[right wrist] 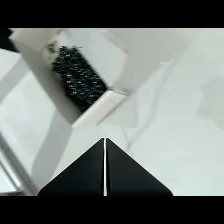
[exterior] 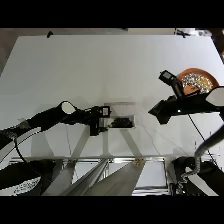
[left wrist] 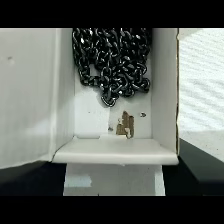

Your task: Fold the box and place the chain.

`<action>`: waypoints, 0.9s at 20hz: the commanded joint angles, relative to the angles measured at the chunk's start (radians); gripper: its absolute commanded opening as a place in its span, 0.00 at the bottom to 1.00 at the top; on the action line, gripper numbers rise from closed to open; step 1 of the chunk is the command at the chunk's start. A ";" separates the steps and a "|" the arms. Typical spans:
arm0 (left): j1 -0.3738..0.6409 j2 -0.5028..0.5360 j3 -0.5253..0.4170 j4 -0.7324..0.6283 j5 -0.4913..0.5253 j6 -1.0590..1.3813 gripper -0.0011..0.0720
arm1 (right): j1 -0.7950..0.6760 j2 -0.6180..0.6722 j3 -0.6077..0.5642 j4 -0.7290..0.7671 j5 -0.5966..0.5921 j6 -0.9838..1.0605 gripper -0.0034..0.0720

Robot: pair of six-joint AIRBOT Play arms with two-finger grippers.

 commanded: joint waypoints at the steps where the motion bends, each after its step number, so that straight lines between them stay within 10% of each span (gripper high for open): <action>1: 0.000 0.001 0.000 0.000 0.000 0.000 0.32 | -0.050 -0.087 0.051 -0.024 -0.095 0.024 0.05; 8: 0.000 0.001 0.000 0.000 0.000 0.000 0.32 | 0.030 -0.617 0.521 0.080 0.112 0.011 0.05; 10: 0.000 0.001 0.000 0.000 0.000 0.000 0.32 | 0.089 -0.702 0.626 0.116 0.253 -0.029 0.19; 18: 0.000 0.001 0.000 0.000 0.000 0.000 0.32 | 0.291 -0.726 0.662 0.010 0.409 -0.107 0.44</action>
